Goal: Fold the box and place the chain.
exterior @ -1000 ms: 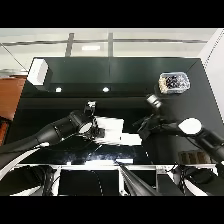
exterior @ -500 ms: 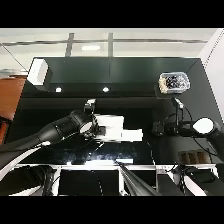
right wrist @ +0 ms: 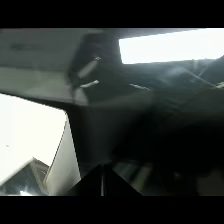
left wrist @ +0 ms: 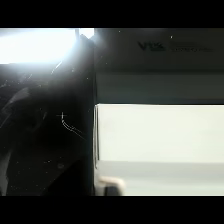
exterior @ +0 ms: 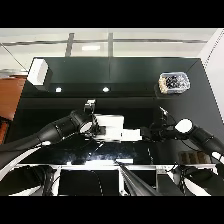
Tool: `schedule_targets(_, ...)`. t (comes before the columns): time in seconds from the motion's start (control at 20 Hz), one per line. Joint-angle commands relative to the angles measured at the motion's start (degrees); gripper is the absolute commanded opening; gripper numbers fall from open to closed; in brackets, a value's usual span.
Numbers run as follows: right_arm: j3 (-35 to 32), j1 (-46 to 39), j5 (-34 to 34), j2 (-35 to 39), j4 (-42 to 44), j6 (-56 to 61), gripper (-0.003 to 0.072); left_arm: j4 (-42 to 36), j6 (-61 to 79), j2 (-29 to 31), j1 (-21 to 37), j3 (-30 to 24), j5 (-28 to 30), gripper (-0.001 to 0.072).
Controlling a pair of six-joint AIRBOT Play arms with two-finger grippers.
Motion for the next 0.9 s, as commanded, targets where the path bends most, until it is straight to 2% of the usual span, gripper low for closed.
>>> schedule_targets(0.0,0.3,3.5,-5.2,-1.7,5.9,-1.2,0.0023,0.0,0.1,0.0,0.0,0.0,-0.2,0.0029)
schedule_targets(0.1,0.6,4.5,-4.9,-1.7,6.8,-1.5,0.0033,0.0,0.1,0.0,0.0,0.0,-0.3,0.0029)
schedule_targets(0.15,1.0,4.5,-3.6,-1.7,6.8,-2.8,0.0108,0.0,0.1,0.0,0.0,0.0,-0.3,0.0029)
schedule_targets(0.2,1.9,4.5,-2.1,-1.7,6.8,-3.4,0.0356,0.0,0.1,0.0,0.0,0.0,-0.3,0.0029)
schedule_targets(0.25,3.1,4.5,-0.5,-1.7,6.8,-4.2,0.0523,0.0,0.1,0.0,0.0,0.0,-0.3,0.0029)
schedule_targets(0.3,4.2,4.5,1.1,-1.7,6.6,-5.8,0.0556,0.0,0.1,0.0,0.0,0.0,-0.3,0.0029)
schedule_targets(0.6,8.2,4.8,6.7,-1.7,6.6,-6.2,0.0556,0.0,0.1,0.0,0.0,0.0,-0.3,0.0029)
schedule_targets(0.85,9.8,10.1,3.0,-1.7,6.8,-5.2,0.0555,0.0,0.1,0.0,0.0,0.0,-0.3,0.0029)
